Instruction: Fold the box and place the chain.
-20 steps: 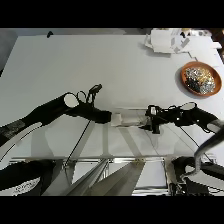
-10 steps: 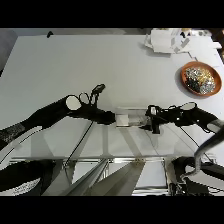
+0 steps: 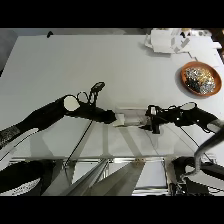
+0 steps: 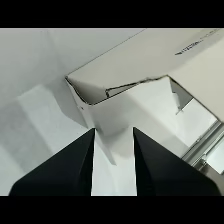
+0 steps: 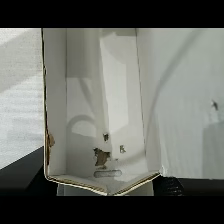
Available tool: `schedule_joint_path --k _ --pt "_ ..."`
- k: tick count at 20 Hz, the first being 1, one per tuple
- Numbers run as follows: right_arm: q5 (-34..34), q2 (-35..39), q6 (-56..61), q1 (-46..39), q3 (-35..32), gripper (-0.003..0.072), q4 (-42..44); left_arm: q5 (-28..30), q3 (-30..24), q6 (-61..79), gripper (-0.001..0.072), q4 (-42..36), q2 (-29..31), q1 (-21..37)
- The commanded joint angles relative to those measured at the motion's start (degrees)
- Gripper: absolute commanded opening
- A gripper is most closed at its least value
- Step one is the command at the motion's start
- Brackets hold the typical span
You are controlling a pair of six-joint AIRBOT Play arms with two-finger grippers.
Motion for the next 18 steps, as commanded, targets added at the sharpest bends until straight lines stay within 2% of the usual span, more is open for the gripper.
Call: schedule_joint_path --k 1,3,5,6,8,13,18 --pt "0.11 0.0 0.0 0.04 0.04 0.0464 0.0 -0.15 0.04 -0.5 0.0273 1.03 0.31 -0.11" --pt "0.09 0.02 0.0 0.04 0.04 0.0464 0.0 0.44 0.09 -1.49 0.0274 1.51 0.04 -1.01" --pt "0.09 0.02 0.0 0.04 0.04 0.0464 0.0 0.52 1.05 -5.79 0.0293 5.14 -0.72 -2.03" --pt "0.09 0.02 0.0 0.04 0.04 0.0464 0.0 0.44 1.97 -10.12 0.0363 8.07 -1.14 -2.56" --pt "0.09 0.02 0.0 0.04 0.04 0.0464 0.0 0.31 3.82 -17.77 0.0414 13.92 -1.66 -4.0" --pt "0.09 0.0 0.0 0.04 0.04 0.0464 0.0 -0.28 9.18 -32.48 0.0413 21.4 -4.87 -8.24" --pt "0.09 0.0 0.0 0.04 0.04 0.0464 0.0 -6.91 16.04 -43.65 0.0413 28.26 -10.38 -11.54"
